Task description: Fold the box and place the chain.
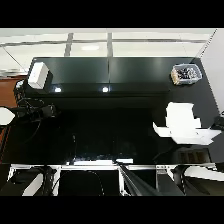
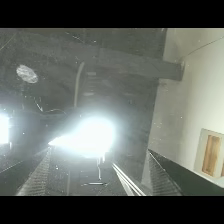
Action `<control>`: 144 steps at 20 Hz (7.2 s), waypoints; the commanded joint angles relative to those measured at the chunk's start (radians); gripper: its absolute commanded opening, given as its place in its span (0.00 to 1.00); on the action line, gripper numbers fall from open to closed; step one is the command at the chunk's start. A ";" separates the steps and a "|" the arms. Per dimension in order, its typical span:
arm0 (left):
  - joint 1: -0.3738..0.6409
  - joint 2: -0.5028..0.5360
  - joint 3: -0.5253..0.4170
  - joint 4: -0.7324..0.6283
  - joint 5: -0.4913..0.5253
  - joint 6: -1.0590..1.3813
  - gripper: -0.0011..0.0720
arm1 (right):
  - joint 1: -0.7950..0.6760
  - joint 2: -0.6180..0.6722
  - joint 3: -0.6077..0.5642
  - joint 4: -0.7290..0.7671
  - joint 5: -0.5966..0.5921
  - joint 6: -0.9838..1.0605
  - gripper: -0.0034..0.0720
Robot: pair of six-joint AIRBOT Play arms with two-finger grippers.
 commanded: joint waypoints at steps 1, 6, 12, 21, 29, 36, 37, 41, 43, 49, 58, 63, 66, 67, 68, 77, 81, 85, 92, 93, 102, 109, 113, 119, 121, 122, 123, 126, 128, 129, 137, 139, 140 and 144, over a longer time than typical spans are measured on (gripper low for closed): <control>0.000 0.000 0.000 -0.001 -0.014 0.003 0.96 | 0.058 0.047 0.002 0.152 0.054 -0.007 0.06; 0.000 0.000 0.000 -0.002 -0.014 0.003 0.96 | 0.205 0.182 -0.001 0.422 0.097 0.024 0.06; -0.006 0.000 0.000 -0.035 -0.013 0.003 0.96 | 0.463 0.445 -0.230 0.689 -0.169 0.005 0.06; -0.116 -0.009 0.000 -0.071 0.056 0.002 0.96 | 0.988 0.499 -0.622 0.903 -0.785 0.016 0.06; -0.187 -0.172 0.012 -0.294 0.120 0.150 0.96 | 1.170 0.498 -0.662 0.899 -0.913 0.034 0.06; -0.174 -0.546 0.246 -0.709 -0.072 0.555 0.96 | 1.170 0.498 -0.662 0.895 -0.913 0.034 0.06; -0.175 -0.603 0.282 -0.708 -0.097 0.567 0.96 | 1.171 0.498 -0.662 0.895 -0.913 0.034 0.06; -0.175 -0.779 0.376 -0.781 -0.263 0.705 0.96 | 1.171 0.498 -0.662 0.895 -0.914 0.034 0.06; -0.177 -0.843 0.407 -0.866 -0.389 0.824 0.96 | 1.171 0.498 -0.662 0.893 -0.914 0.034 0.06; -0.233 -0.949 0.527 -0.703 -0.543 0.887 0.56 | 1.171 0.498 -0.662 0.893 -0.908 0.034 0.06; -0.267 -0.977 0.605 -0.695 -0.544 0.980 0.05 | 1.153 0.499 -0.648 0.896 -0.855 0.066 0.95; -0.267 -0.901 0.598 -0.653 -0.588 0.907 0.05 | 1.027 0.507 -0.459 0.616 -0.490 0.064 0.98; -0.312 -0.737 0.455 -0.655 -0.477 1.022 0.05 | 0.971 0.508 -0.376 0.539 -0.389 0.057 0.98; -0.330 -0.663 0.382 -0.660 -0.385 1.102 0.05 | 0.963 0.508 -0.373 0.539 -0.394 0.034 0.98; -0.346 -0.598 0.318 -0.665 -0.287 1.180 0.05 | 0.959 0.508 -0.373 0.531 -0.414 0.020 0.98; -0.445 -0.597 0.212 -0.603 0.117 1.714 0.05 | 1.043 0.506 -0.385 0.471 -0.521 -0.119 0.98; -0.445 -0.637 0.221 -0.607 0.099 1.789 0.05 | 1.115 0.505 -0.416 0.390 -0.527 -0.222 0.98; -0.444 -0.637 0.221 -0.607 0.096 1.806 0.05 | 1.159 0.505 -0.477 0.387 -0.526 -0.362 0.98; -0.444 -0.637 0.221 -0.607 0.095 1.805 0.05 | 1.333 0.504 -0.570 0.387 -0.612 -0.602 0.98; -0.444 -0.637 0.221 -0.607 0.092 1.805 0.05 | 1.363 0.504 -0.579 0.387 -0.653 -0.611 0.98; -0.444 -0.637 0.221 -0.607 0.074 1.805 0.05 | 1.547 0.386 -0.591 0.444 -0.911 -0.640 0.98; -0.444 -0.637 0.221 -0.607 0.066 1.805 0.05 | 1.504 0.388 -0.489 0.365 -0.855 -0.640 0.98; -0.444 -0.637 0.221 -0.607 0.065 1.805 0.05 | 1.420 0.388 -0.475 0.371 -0.857 -0.639 0.98; -0.444 -0.637 0.221 -0.606 0.066 1.805 0.05 | 1.353 0.388 -0.475 0.477 -0.829 -0.640 0.98; -0.444 -0.637 0.221 -0.606 0.066 1.805 0.05 | 1.331 0.386 -0.475 0.577 -0.798 -0.695 0.98; -0.444 -0.637 0.221 -0.606 0.066 1.805 0.05 | 1.313 0.379 -0.475 0.658 -0.752 -0.781 0.98; -0.444 -0.637 0.221 -0.606 0.066 1.805 0.05 | 1.291 0.366 -0.475 0.743 -0.703 -0.867 0.98; -0.443 -0.637 0.221 -0.606 0.068 1.805 0.05 | 1.238 0.310 -0.475 0.925 -0.650 -1.081 0.98; -0.443 -0.637 0.221 -0.606 0.064 1.804 0.05 | 1.237 0.261 -0.475 0.967 -0.620 -1.127 0.98; -0.443 -0.637 0.221 -0.607 0.064 1.804 0.05 | 1.240 0.237 -0.475 0.971 -0.596 -1.151 0.98; -0.444 -0.637 0.221 -0.607 0.063 1.800 0.05 | 1.241 0.194 -0.475 0.993 -0.636 -1.231 0.98; -0.443 -0.637 0.221 -0.607 0.063 1.800 0.05 | 1.241 0.170 -0.475 0.995 -0.639 -1.231 0.98; -0.444 -0.637 0.221 -0.607 0.062 1.800 0.05 | 1.244 0.159 -0.472 0.992 -0.639 -1.230 0.98; -0.444 -0.637 0.221 -0.607 0.062 1.800 0.05 | 1.246 0.159 -0.472 0.994 -0.647 -1.230 0.98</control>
